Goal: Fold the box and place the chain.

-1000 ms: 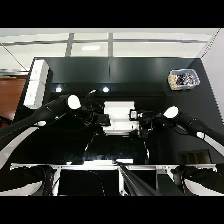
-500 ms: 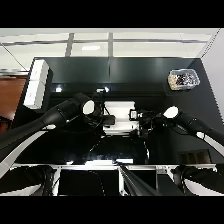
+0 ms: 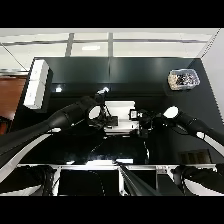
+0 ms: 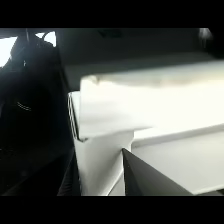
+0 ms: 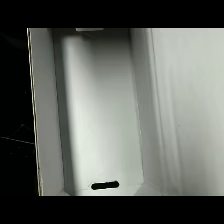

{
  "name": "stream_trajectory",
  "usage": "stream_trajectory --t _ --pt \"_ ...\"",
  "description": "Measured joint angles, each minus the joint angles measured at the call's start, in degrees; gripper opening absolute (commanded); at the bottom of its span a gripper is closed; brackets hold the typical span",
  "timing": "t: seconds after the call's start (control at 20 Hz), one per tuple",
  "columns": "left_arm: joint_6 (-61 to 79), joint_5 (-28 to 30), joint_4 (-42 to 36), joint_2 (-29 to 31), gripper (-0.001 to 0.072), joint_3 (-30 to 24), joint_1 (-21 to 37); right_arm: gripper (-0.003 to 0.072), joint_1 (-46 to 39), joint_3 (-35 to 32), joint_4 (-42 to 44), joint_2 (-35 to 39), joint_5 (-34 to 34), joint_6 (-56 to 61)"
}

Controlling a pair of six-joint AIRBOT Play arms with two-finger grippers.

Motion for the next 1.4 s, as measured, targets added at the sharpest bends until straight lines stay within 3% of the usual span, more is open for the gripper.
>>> stream_trajectory --t 0.05,0.15,0.45,0.8,0.85,0.9,1.05,1.15,1.2,1.25,1.3,1.4 --pt "-0.72 -0.81 0.52 -0.87 0.0349 0.83 -0.15 0.0161 0.0 0.0 0.0 0.0 -0.02 0.0" --pt "-1.9 -3.17 1.86 -2.84 0.0269 2.8 -0.28 0.0161 0.0 0.0 0.0 -0.02 -0.02 0.0" --pt "-4.59 -8.11 4.28 -6.36 0.027 5.7 -0.79 0.0161 0.0 0.0 0.0 -0.02 -0.07 -0.02" --pt "-6.54 -7.82 5.05 -7.56 0.0255 6.64 -1.27 0.0161 0.0 0.0 -0.02 -0.02 -0.09 -0.02" --pt "-6.8 -7.72 5.07 -7.58 0.0073 6.75 -1.33 0.0161 0.0 0.0 -0.02 -0.02 -0.09 -0.02" --pt "-6.88 -7.58 5.16 -7.63 0.0027 6.86 -1.33 0.0161 0.0 0.02 -0.07 0.0 -0.09 -0.02" --pt "-7.34 -7.74 5.33 -7.65 0.0026 6.99 -1.38 0.016 0.0 0.02 -0.04 0.0 -0.11 -0.02" --pt "-7.78 -7.61 5.31 -7.69 0.003 7.06 -1.38 0.0161 0.0 0.02 -0.04 0.0 -0.13 -0.02" --pt "-7.91 -7.58 5.31 -7.69 0.0115 7.06 -1.38 0.016 0.0 0.02 -0.02 0.0 -0.11 -0.02" --pt "-8.04 -7.5 5.33 -7.69 0.0281 7.06 -1.38 0.0161 0.0 0.0 -0.02 0.0 -0.11 -0.02" --pt "-8.24 -6.84 5.25 -7.69 0.0352 7.1 -1.38 0.0161 0.0 0.02 -0.02 0.0 -0.11 -0.02" --pt "-8.37 -7.43 5.2 -7.69 0.0356 7.1 -1.38 0.0161 0.0 0.02 -0.02 0.0 -0.11 -0.02"
